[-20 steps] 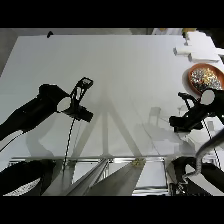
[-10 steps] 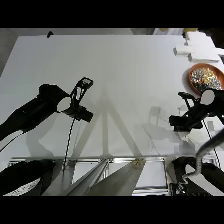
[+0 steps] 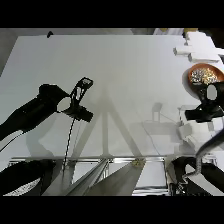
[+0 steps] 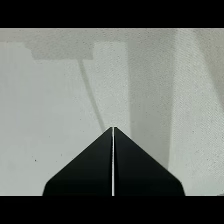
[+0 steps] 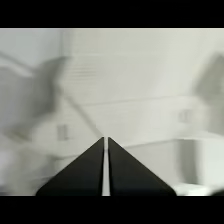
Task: Fold the box and place the chain.
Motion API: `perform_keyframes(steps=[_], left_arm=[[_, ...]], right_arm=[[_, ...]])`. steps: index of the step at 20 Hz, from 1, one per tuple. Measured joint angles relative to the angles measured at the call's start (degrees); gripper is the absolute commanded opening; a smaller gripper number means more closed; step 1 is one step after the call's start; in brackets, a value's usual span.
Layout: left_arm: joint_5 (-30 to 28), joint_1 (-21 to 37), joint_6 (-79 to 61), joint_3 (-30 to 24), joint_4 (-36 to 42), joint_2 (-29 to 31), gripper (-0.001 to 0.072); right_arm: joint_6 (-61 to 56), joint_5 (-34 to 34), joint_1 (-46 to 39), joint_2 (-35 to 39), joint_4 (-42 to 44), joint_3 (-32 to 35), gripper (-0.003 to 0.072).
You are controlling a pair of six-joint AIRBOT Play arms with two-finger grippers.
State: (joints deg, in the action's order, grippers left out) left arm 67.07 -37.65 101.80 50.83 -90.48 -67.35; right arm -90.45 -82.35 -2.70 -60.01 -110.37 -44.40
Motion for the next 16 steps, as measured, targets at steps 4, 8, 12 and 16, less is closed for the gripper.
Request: perform_keyframes(steps=[4, 8, 12, 16], left_arm=[[0.0, 0.0, 0.0, 0.0, 0.0, 0.0, 0.0009], [0.0, 0.0, 0.0, 0.0, 0.0, 0.0, 0.0009], [0.0, 0.0, 0.0, 0.0, 0.0, 0.0, 0.0009], [0.0, 0.0, 0.0, 0.0, 0.0, 0.0, 0.0009]], right_arm=[[3.5, 2.0, -6.9, -0.2, -10.1, -0.7, 0.044], [5.3, 4.9, -19.1, -1.9, -12.4, -1.0, 0.044], [8.1, 7.1, -27.1, -4.8, -12.1, -1.0, 0.0439], [10.4, 8.6, -29.7, -8.4, -11.3, -1.0, 0.0361]])
